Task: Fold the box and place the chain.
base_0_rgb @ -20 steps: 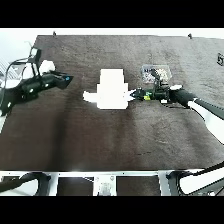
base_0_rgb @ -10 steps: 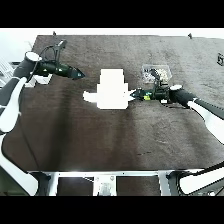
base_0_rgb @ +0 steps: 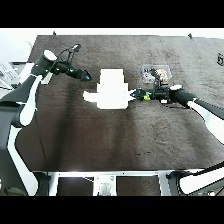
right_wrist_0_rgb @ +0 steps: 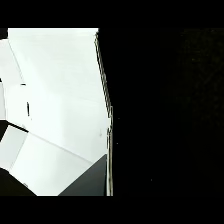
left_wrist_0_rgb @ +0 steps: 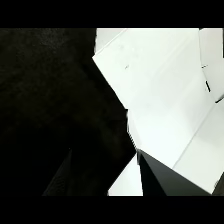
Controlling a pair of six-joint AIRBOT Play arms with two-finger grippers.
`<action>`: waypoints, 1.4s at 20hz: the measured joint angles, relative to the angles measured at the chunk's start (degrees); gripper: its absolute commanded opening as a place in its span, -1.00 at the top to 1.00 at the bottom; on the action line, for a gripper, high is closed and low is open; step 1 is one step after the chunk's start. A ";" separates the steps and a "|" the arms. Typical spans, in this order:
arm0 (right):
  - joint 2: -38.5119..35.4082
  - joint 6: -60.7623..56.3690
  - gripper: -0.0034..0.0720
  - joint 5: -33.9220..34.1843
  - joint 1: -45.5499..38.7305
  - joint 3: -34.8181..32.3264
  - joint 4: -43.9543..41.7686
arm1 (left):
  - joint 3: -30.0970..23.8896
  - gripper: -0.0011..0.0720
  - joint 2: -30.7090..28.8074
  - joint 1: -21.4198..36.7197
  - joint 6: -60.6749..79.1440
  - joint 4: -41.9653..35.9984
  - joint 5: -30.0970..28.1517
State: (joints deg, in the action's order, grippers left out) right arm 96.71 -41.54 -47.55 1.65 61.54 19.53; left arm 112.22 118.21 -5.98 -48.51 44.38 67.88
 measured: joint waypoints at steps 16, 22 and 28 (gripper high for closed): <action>0.00 0.00 0.89 -0.02 0.13 0.00 -0.04 | 1.81 -0.40 5.99 -3.69 2.58 -6.05 -0.09; 0.00 0.00 0.89 -0.02 0.15 0.00 -0.04 | 2.84 -0.39 7.58 -4.31 2.97 -6.69 -1.18; 0.00 0.04 0.89 -0.02 0.15 0.00 -0.02 | 3.72 -0.37 8.96 -4.42 3.26 -9.07 -1.31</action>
